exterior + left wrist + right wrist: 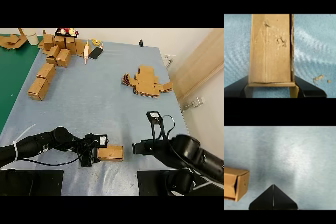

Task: Fold the box.

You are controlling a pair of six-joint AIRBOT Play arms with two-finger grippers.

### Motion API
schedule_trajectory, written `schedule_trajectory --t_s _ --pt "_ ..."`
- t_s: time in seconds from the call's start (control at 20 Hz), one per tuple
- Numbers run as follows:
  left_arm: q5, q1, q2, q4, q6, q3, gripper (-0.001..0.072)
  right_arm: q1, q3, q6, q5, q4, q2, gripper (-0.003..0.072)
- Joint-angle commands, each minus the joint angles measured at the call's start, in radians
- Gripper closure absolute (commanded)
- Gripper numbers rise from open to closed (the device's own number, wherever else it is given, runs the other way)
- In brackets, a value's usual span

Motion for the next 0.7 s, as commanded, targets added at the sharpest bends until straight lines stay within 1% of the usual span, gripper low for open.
schedule_trajectory --t_s 0.0,0.05,0.15,0.25,0.35,0.45,0.5,0.65 --pt "0.005 0.000 0.000 0.000 0.002 0.000 0.0197 -0.180 0.123 -0.185 -0.047 0.057 -0.187 0.0682" --pt "0.005 0.000 0.000 0.000 0.002 0.001 0.0197 -0.225 0.143 -0.225 -0.032 0.075 -0.231 0.0682" --pt "0.006 0.000 0.000 0.000 0.002 0.001 0.0197 -0.290 0.155 -0.283 0.037 0.119 -0.297 0.0682" --pt "0.000 0.000 0.000 -0.001 0.001 0.001 0.0197 -0.317 0.155 -0.299 0.105 0.168 -0.340 0.0682" --pt "-0.002 0.000 0.001 -0.028 0.000 0.003 0.0198 -0.317 0.155 -0.299 0.144 0.177 -0.364 0.0682" --pt "-0.001 0.003 0.002 -0.038 -0.002 0.014 0.0199 -0.317 0.155 -0.298 0.155 0.174 -0.376 0.0681" --pt "0.000 0.010 0.003 -0.037 -0.037 0.025 0.0199 -0.317 0.155 -0.292 0.156 0.147 -0.375 0.0681" --pt "0.006 0.070 0.031 -0.022 -0.218 0.049 0.0198 -0.317 0.155 -0.287 0.156 0.097 -0.374 0.0681"
